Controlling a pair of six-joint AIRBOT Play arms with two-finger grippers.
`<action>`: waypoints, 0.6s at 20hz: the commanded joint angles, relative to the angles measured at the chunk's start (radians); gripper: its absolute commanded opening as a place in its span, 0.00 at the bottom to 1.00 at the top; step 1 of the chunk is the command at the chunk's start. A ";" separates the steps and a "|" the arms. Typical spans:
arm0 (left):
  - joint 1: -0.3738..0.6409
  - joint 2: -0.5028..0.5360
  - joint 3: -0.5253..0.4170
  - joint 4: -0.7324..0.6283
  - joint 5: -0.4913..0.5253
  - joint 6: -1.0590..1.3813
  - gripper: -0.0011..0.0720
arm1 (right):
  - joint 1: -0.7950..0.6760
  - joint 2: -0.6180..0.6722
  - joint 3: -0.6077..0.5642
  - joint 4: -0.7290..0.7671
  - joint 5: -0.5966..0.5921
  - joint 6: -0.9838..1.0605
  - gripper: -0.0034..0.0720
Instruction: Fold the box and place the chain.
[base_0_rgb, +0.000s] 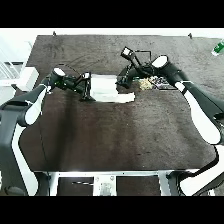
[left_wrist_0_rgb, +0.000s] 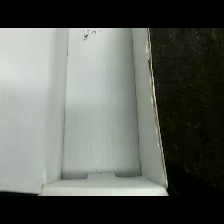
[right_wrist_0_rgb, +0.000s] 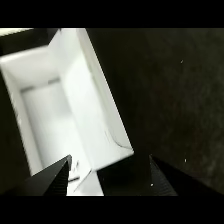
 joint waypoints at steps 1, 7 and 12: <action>0.001 0.001 0.001 0.000 -0.002 0.000 0.68 | -0.005 0.028 -0.022 -0.157 0.097 -0.014 0.82; 0.001 0.001 0.000 0.000 -0.002 0.000 0.69 | 0.015 -0.015 -0.084 -0.166 0.093 -0.214 0.82; 0.001 0.001 0.001 0.000 -0.002 0.000 0.69 | 0.048 -0.061 -0.085 -0.165 0.031 -0.252 0.82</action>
